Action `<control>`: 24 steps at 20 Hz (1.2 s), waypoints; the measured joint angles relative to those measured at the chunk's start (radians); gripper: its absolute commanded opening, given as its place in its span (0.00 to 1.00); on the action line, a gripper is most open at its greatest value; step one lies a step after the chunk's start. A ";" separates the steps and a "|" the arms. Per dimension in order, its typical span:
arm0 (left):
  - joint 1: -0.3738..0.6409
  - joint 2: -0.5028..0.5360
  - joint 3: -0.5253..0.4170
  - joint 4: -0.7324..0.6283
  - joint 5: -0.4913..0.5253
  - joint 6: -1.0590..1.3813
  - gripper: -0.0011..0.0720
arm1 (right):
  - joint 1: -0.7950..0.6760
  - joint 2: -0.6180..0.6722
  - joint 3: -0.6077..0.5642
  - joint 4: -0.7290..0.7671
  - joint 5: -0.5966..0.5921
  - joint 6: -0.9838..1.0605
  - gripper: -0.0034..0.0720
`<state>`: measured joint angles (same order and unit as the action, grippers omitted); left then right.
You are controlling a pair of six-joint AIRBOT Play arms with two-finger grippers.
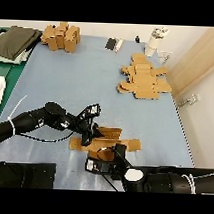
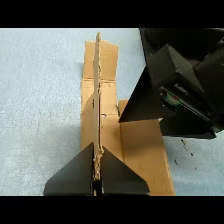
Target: Fold the box.
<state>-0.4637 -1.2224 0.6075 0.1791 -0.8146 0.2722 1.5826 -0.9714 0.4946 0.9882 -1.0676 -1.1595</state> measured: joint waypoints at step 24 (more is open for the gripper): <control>0.000 0.000 0.000 0.000 0.000 0.000 0.04 | -0.578 0.397 -0.187 0.367 0.298 -0.627 1.00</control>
<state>-0.4637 -1.2224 0.6079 0.1791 -0.8146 0.2722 1.0050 -0.5743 0.3077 1.3548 -0.7696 -1.7866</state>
